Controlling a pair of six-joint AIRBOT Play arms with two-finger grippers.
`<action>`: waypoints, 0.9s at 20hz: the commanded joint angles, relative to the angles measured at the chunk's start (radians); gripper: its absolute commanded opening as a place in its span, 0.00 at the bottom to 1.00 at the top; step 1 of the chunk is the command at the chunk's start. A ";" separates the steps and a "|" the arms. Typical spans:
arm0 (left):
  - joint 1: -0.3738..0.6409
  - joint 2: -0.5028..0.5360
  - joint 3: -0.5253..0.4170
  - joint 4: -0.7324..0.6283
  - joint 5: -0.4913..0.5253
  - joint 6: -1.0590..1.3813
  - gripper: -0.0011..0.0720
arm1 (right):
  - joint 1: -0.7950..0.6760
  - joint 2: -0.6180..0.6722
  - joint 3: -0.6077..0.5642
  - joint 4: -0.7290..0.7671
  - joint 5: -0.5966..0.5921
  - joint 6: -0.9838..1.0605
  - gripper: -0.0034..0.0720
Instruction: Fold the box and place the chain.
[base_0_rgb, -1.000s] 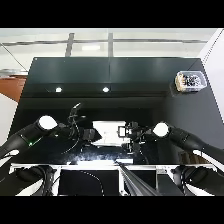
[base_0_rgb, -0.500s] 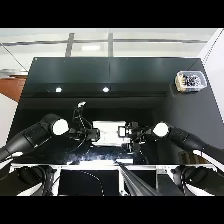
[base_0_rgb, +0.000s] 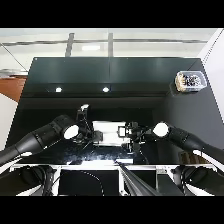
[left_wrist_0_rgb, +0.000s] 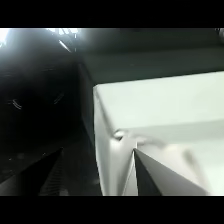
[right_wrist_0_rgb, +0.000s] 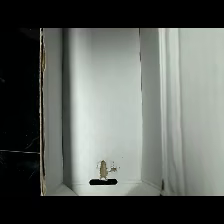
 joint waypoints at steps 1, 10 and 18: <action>-0.022 -0.052 0.040 0.041 -0.010 -0.047 0.61 | 0.000 0.000 0.000 0.000 0.000 0.000 0.68; -0.032 -0.109 0.102 0.048 -0.031 -0.048 0.40 | 0.000 0.000 0.000 -0.003 -0.005 0.000 0.68; -0.033 -0.136 0.103 0.057 -0.056 -0.077 0.40 | 0.000 0.000 0.000 -0.003 -0.005 0.000 0.68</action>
